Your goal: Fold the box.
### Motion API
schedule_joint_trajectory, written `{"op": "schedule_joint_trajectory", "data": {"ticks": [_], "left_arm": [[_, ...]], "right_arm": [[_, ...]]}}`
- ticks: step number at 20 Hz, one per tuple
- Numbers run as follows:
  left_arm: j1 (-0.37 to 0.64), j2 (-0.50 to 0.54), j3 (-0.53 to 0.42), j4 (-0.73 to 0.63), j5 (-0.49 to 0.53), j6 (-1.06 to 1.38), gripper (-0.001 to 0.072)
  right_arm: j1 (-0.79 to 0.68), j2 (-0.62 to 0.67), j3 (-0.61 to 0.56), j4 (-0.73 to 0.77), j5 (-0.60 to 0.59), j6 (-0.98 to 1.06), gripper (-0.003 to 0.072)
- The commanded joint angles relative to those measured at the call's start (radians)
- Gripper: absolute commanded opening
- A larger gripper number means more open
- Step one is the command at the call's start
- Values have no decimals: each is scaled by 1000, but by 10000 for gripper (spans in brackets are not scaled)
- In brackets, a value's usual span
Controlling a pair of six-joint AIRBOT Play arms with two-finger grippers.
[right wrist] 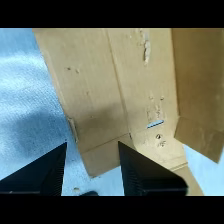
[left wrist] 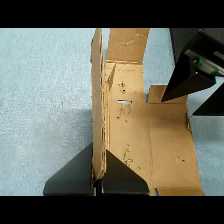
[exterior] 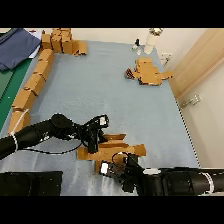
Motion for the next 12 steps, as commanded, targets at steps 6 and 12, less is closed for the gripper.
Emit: {"op": "schedule_joint_trajectory", "data": {"ticks": [6,12], "left_arm": [[0,0,1,0,0,0,12],[0,0,1,0,0,0,13]], "right_arm": [[0,-19,2,-80,9,-1,499],[0,-19,29,-90,-21,0,499]]}}
